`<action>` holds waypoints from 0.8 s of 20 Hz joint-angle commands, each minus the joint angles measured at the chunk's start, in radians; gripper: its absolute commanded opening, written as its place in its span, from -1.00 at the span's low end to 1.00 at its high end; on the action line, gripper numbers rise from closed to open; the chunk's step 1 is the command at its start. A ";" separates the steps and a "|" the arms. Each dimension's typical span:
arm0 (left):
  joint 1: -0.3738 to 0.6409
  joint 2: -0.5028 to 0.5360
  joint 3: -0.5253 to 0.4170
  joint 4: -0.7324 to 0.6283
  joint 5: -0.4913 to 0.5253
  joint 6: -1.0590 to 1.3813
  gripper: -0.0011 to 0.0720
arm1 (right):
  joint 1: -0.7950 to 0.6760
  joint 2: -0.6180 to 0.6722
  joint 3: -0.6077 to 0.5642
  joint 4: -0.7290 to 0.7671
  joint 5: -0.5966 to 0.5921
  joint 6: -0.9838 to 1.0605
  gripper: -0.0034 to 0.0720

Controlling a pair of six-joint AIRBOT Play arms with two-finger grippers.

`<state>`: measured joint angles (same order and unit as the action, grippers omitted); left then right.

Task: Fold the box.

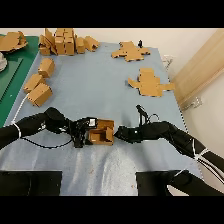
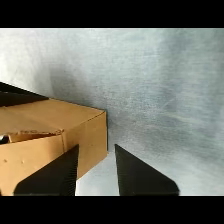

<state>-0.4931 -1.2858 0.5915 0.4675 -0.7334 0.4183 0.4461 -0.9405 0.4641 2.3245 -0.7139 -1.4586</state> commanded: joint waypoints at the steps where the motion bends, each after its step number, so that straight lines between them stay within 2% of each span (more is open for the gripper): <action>1: 0.000 -0.001 0.000 0.000 0.000 0.002 0.07 | 0.010 0.001 0.014 0.010 0.004 -0.001 0.12; 6: 0.000 -0.001 0.000 0.000 0.000 0.002 0.07 | 0.009 0.001 0.031 -0.040 -0.005 0.000 0.10; 8: 0.000 -0.001 0.000 0.000 0.000 0.002 0.07 | 0.009 0.001 0.031 -0.087 -0.028 0.027 -0.01; 16: 0.000 -0.001 0.000 0.000 0.000 0.002 0.07 | 0.009 0.014 0.031 -0.276 -0.066 0.153 -0.01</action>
<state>-0.4927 -1.2858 0.5915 0.4671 -0.7326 0.4217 0.4549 -0.9356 0.4946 2.1178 -0.7662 -1.3540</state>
